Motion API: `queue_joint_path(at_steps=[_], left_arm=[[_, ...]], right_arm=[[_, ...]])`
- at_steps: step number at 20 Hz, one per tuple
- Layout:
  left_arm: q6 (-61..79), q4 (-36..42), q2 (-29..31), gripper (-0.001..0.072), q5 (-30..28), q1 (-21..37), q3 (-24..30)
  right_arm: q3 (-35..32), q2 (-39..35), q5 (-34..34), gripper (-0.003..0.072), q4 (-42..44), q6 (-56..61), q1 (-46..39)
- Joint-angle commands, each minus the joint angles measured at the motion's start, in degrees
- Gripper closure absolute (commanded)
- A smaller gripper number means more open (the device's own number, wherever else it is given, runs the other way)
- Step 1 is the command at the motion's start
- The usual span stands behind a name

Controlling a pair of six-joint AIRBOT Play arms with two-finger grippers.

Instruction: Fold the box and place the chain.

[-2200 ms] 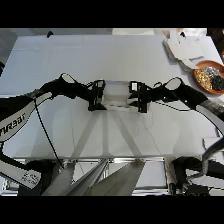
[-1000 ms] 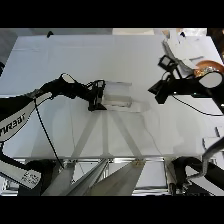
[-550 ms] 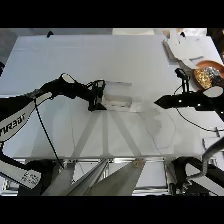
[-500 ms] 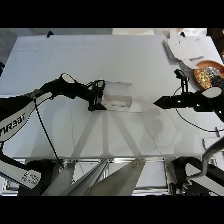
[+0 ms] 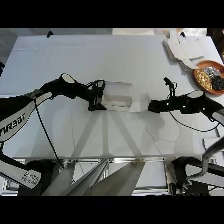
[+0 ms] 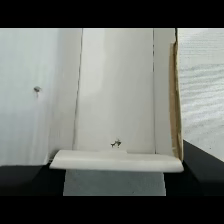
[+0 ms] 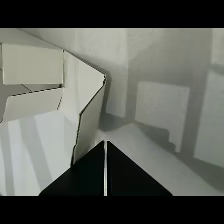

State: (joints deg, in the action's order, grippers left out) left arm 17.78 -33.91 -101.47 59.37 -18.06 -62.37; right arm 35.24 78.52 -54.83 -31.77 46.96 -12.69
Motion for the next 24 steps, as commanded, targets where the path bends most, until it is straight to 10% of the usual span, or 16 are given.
queue_joint_path(at_steps=[1, 9, 12, 20, 24], left_arm=[[0.0, 0.0, 0.0, 0.0298, 0.0, 0.0, 0.0], [0.0, 0.0, 0.0, 0.0298, 0.0, 0.0, 0.0], [0.0, 0.0, 0.0, 0.0298, 0.0, 0.0, 0.0], [0.0, 0.0, 0.0, 0.0298, 0.0, 0.0, 0.0], [0.0, 0.0, 0.0, 0.0298, 0.0, 0.0, 0.0]], right_arm=[[0.0, 1.5, 0.8, 0.0682, 4.4, -1.0, 1.7], [0.0, 1.5, 0.9, 0.0672, 12.0, -4.1, 5.9], [0.0, 1.5, 0.8, 0.0398, 17.9, -4.2, 5.9], [0.0, 1.5, 0.1, 0.0387, 20.7, -7.9, 7.1], [0.0, 1.5, 3.0, 0.0214, 20.7, -8.7, 9.6]])
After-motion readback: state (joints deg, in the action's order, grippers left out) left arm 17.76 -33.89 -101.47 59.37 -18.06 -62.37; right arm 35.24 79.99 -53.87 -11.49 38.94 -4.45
